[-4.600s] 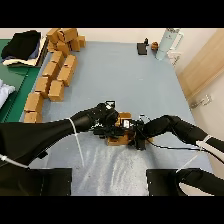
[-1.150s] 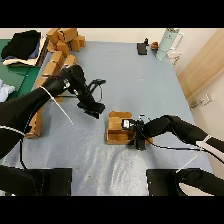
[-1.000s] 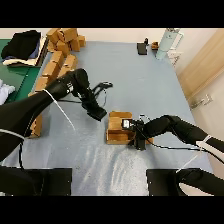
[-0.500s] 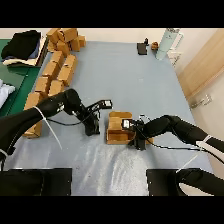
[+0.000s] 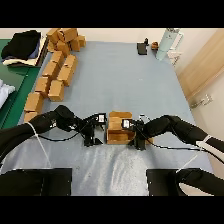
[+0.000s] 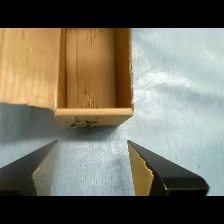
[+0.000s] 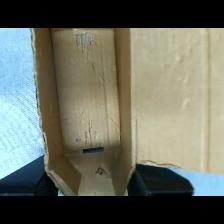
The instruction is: Fold the box.
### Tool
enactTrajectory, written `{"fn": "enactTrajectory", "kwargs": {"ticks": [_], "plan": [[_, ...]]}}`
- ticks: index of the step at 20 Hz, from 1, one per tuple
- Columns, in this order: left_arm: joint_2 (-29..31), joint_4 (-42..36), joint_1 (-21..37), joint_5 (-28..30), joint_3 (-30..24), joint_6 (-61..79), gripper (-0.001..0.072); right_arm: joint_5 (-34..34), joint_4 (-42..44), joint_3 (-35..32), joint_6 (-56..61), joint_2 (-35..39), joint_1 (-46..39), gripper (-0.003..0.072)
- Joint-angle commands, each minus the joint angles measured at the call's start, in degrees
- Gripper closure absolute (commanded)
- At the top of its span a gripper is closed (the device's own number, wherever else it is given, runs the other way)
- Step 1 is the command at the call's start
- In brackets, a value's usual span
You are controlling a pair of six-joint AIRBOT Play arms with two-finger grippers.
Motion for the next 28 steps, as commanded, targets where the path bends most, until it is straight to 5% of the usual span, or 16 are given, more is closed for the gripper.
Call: {"fn": "enactTrajectory", "kwargs": {"ticks": [1,28], "plan": [[0.9,-8.3,-0.4,2.5,-2.3,6.3,0.0009,0.0,0.0,0.0,0.0,0.0,0.0,0.0235],[-3.2,-3.0,-8.2,7.7,2.0,-0.5,0.0031,0.0,0.0,0.0,0.0,0.0,0.0,0.0235]]}}
